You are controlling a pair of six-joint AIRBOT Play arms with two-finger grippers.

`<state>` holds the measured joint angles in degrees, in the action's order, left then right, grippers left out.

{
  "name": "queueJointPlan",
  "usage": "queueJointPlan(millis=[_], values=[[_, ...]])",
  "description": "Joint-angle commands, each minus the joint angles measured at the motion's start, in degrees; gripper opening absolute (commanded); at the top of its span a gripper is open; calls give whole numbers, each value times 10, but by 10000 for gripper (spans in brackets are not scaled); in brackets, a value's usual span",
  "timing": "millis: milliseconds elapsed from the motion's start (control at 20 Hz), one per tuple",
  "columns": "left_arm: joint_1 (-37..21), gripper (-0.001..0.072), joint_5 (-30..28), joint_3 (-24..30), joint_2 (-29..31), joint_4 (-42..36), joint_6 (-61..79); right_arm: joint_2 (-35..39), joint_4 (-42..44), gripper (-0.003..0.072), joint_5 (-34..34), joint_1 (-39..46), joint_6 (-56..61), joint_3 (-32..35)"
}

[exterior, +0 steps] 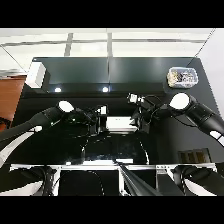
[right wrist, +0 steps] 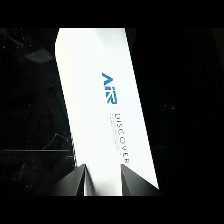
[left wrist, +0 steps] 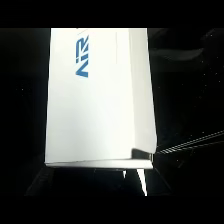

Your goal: Fold the box and place the chain.

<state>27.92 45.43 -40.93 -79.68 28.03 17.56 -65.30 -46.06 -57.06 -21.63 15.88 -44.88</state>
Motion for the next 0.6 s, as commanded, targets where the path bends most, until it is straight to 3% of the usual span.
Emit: queueJointPlan(millis=[0,550], values=[[0,403,0,0,0,0,0,-1,-2,239,8,0,2,0],[0,404,0,0,0,0,0,-6,-10,239,-4,0,2,0]])
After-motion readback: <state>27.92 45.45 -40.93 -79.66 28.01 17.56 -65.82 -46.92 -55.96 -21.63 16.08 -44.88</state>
